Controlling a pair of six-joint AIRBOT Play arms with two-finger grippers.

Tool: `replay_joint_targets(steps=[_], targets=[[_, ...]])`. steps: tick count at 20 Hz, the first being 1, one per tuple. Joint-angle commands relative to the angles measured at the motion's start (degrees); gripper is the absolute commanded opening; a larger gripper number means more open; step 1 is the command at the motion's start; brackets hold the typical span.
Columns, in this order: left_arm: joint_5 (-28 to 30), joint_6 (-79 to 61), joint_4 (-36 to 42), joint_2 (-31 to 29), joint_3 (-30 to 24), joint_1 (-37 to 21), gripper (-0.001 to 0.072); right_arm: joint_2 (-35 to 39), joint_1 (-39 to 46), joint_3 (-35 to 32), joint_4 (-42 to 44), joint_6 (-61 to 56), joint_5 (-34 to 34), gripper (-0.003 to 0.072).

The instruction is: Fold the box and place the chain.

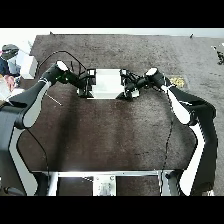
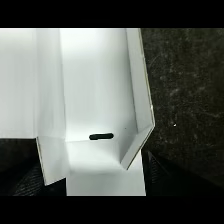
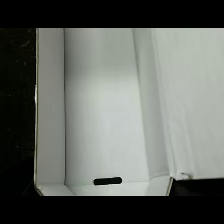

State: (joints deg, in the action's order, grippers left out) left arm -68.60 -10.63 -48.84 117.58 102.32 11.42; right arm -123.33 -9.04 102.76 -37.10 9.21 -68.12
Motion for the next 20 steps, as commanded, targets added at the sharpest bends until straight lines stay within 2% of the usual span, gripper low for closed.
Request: replay_joint_targets(steps=[1,2,3,14,16,20], targets=[[1.6,0.3,-0.2,0.0,0.0,0.2,0.066,0.0,0.1,0.0,0.0,0.0,0.0,0.0607],[1.5,0.3,-0.2,0.0,0.0,0.2,0.0454,0.0,0.1,0.0,0.0,0.0,0.0,0.0607],[1.3,0.3,-0.2,0.0,0.0,0.2,0.0347,0.0,0.1,0.0,0.0,0.0,0.0,0.0607],[-1.2,2.3,2.6,0.7,0.0,0.2,0.034,0.0,0.1,0.0,0.0,0.0,0.0,0.0607],[-1.3,2.2,3.8,0.9,0.0,0.2,0.0102,0.0,0.1,0.0,0.0,0.0,0.0,0.0607],[-1.3,2.2,5.9,0.9,0.0,0.2,0.0104,0.0,0.1,0.0,0.0,0.0,0.0,0.0607]])
